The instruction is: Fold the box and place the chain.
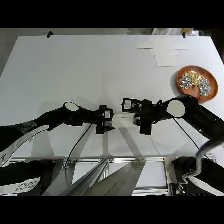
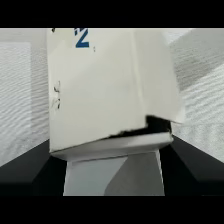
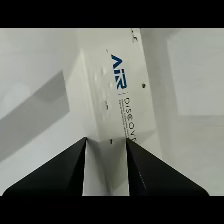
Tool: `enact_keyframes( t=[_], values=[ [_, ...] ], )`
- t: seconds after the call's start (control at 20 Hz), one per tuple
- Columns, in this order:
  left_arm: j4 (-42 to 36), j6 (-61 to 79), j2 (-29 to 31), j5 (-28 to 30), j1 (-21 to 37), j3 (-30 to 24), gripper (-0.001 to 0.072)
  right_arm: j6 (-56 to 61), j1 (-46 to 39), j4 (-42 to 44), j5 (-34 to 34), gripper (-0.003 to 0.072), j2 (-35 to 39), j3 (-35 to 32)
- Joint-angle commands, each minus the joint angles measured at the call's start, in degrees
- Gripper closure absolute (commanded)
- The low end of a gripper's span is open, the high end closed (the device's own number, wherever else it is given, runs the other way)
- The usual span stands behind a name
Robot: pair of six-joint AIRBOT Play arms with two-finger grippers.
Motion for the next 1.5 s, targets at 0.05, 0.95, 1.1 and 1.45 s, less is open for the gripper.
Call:
enact_keyframes(
  t=[0.05, 0.95, 1.1, 1.45],
  values=[
    [0.00, -0.17, 0.04, -0.07, 0.00, 0.00, 0.0641, -0.02, 0.04, 2.01, 2.97, 0.0389, 0.04, -0.04],
    [0.00, -0.15, 0.04, -0.07, 0.00, 0.00, 0.0641, -1.05, 0.04, 1.55, -3.28, 0.0613, 1.22, -0.07],
    [0.00, -0.15, 0.04, -0.07, 0.00, 0.00, 0.0641, -1.05, 0.04, 1.60, -4.68, 0.0636, 1.22, -0.98],
    [0.00, -0.15, 0.04, -0.07, 0.00, 0.00, 0.0641, -1.05, 0.04, 2.01, -8.39, 0.0635, 1.22, -3.45]
  ],
)
